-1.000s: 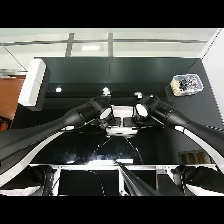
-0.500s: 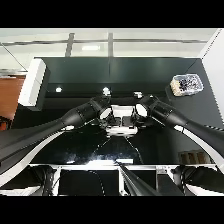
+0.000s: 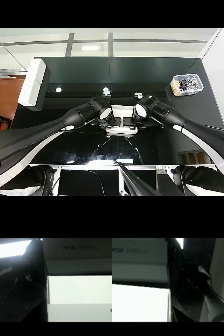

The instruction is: Fold the box and place the chain.

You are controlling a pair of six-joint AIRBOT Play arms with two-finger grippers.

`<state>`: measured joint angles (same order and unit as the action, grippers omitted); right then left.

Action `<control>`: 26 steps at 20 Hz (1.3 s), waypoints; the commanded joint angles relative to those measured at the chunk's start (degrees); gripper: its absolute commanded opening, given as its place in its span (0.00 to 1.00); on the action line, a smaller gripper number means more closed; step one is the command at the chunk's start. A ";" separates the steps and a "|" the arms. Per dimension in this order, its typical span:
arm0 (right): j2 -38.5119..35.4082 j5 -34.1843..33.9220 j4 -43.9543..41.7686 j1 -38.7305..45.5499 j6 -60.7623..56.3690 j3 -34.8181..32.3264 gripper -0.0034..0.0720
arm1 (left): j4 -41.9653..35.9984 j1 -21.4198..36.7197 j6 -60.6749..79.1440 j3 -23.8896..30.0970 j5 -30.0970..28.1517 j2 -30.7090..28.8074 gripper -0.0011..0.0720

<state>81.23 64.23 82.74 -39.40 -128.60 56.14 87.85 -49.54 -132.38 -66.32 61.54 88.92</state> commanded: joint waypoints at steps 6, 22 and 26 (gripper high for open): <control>0.17 -1.09 -0.15 0.00 -0.15 -0.02 0.06 | -0.02 0.04 -0.07 0.00 0.02 0.00 0.05; -29.81 12.90 33.79 14.40 8.83 -0.02 0.56 | -0.02 0.04 -0.07 0.00 0.22 0.00 0.05; -27.06 -4.61 33.29 34.16 9.55 -0.50 1.00 | 0.00 0.07 -0.07 0.00 0.20 0.00 0.05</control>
<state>54.06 69.80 112.57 -16.99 -120.03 55.86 87.83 -49.54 -132.40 -66.32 61.69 88.92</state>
